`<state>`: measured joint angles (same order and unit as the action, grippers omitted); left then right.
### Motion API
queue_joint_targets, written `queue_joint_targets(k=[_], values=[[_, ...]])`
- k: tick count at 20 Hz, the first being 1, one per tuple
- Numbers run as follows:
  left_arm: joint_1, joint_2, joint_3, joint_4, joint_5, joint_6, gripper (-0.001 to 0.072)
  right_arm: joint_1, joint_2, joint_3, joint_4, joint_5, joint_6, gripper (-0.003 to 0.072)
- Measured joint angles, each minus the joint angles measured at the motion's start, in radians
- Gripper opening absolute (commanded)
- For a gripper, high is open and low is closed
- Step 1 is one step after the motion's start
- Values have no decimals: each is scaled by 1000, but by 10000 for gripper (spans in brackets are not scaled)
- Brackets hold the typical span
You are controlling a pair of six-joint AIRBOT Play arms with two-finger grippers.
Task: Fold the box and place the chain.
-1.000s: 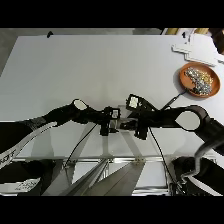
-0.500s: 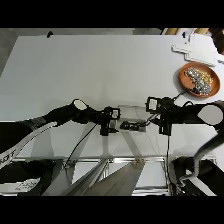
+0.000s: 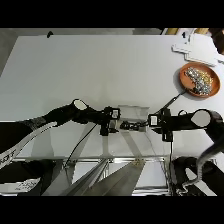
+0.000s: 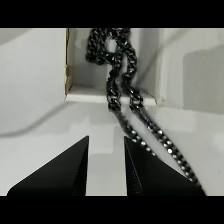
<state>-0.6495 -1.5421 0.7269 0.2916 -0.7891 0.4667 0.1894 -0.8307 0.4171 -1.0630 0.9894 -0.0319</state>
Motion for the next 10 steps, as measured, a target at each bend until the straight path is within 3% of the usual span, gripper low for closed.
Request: queue_joint_targets(k=[7, 10], values=[[0, 0, 0, 0, 0, 0, 169, -4, -138, -27, 87, -105, -94, 208], [0, 0, 0, 0, 0, 0, 169, -4, -169, -29, 110, -137, -102, 18]])
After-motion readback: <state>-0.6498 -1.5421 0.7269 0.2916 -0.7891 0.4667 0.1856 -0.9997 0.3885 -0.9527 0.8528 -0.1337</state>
